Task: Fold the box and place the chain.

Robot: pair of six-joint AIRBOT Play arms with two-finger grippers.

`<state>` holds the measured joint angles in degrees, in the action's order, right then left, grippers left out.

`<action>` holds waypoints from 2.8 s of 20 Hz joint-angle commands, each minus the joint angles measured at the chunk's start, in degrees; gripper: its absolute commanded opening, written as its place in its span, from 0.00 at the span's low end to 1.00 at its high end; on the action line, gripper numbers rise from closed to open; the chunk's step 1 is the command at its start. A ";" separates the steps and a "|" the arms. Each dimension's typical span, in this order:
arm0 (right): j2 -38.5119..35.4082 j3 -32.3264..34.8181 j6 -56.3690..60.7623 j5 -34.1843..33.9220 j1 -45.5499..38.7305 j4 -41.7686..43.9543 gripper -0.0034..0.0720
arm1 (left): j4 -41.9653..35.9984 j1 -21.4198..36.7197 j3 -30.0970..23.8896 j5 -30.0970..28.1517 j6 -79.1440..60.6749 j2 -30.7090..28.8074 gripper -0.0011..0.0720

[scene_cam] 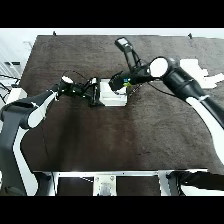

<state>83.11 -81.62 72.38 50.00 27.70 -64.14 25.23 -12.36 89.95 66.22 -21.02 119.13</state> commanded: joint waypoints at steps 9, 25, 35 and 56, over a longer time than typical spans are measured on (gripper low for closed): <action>8.22 0.87 -3.48 -5.66 -0.07 3.48 0.06 | 0.00 -0.04 0.04 0.00 -0.02 -0.02 0.57; 4.94 3.15 3.96 -3.67 -18.84 3.45 0.60 | 0.00 -0.04 0.04 0.00 -0.02 -0.02 0.57; 14.69 0.24 16.31 -6.71 -26.67 -6.88 0.61 | 0.00 -0.04 0.04 0.04 -0.02 -0.02 0.57; 27.87 -10.21 19.43 -13.99 -24.22 -9.51 0.59 | -0.02 -0.04 0.04 0.37 -0.02 -0.02 0.57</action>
<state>110.15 -91.72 91.90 39.48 3.38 -73.67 25.21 -12.36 89.95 66.57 -21.02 119.13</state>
